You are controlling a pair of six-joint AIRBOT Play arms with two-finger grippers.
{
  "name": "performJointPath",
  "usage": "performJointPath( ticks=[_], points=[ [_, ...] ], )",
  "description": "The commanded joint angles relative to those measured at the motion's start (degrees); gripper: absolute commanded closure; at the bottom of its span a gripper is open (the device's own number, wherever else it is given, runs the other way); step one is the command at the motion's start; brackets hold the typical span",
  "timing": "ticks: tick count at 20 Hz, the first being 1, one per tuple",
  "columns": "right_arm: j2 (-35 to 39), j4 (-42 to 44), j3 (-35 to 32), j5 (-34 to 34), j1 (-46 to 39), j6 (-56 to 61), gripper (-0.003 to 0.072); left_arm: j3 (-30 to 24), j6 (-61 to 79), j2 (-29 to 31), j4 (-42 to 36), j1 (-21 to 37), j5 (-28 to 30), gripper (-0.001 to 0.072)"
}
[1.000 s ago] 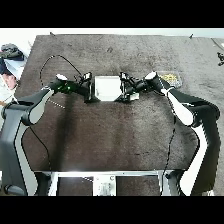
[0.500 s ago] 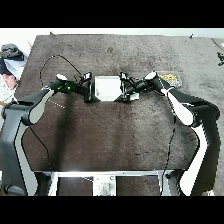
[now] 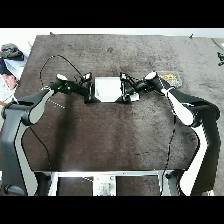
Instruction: Fold the box and place the chain.
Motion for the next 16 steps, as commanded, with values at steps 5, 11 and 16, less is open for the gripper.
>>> performJointPath(
  ticks=[5,11,16],
  points=[
    [2.8,0.1,0.0,2.4,-1.7,0.3,-0.0034,0.0,0.0,0.0,-0.1,0.0,0.4,0.0361],
    [4.9,-3.1,0.0,4.5,-4.2,0.3,-0.0034,0.0,0.0,0.0,-0.1,0.0,0.4,0.0361],
    [8.6,-4.6,0.0,4.9,-6.0,2.0,-0.0034,0.0,0.0,0.0,-0.1,0.0,0.5,0.0361]
  ],
)
